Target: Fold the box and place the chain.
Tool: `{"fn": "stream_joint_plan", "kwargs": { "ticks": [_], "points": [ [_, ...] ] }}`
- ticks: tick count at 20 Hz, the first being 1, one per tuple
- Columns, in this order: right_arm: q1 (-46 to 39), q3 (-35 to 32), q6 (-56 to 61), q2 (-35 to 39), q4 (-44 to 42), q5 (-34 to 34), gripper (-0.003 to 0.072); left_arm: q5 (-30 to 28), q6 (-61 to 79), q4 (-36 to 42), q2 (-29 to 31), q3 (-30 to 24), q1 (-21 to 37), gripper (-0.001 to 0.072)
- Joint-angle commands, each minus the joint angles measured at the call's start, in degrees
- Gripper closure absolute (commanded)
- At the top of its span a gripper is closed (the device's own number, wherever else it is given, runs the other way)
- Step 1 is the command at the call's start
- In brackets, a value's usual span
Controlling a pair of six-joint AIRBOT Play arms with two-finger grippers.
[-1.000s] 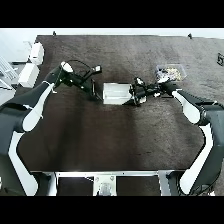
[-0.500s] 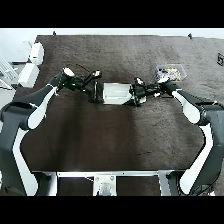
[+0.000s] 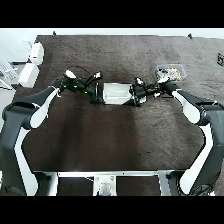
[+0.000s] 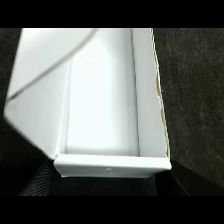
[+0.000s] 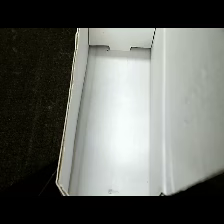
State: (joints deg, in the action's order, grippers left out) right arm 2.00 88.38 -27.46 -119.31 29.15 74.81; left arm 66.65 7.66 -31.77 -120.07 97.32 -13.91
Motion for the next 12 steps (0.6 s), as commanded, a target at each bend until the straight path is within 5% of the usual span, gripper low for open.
{"fn": "stream_joint_plan", "kwargs": {
  "ticks": [1,12],
  "points": [
    [0.07,0.00,0.00,0.02,0.00,0.02,0.0280,-0.02,2.58,2.91,-1.16,-0.07,-0.02,-0.0011],
    [0.07,0.00,0.00,0.02,0.00,0.02,0.0280,-0.17,7.89,7.80,-3.43,-0.04,-0.02,-0.0011]
  ]
}}
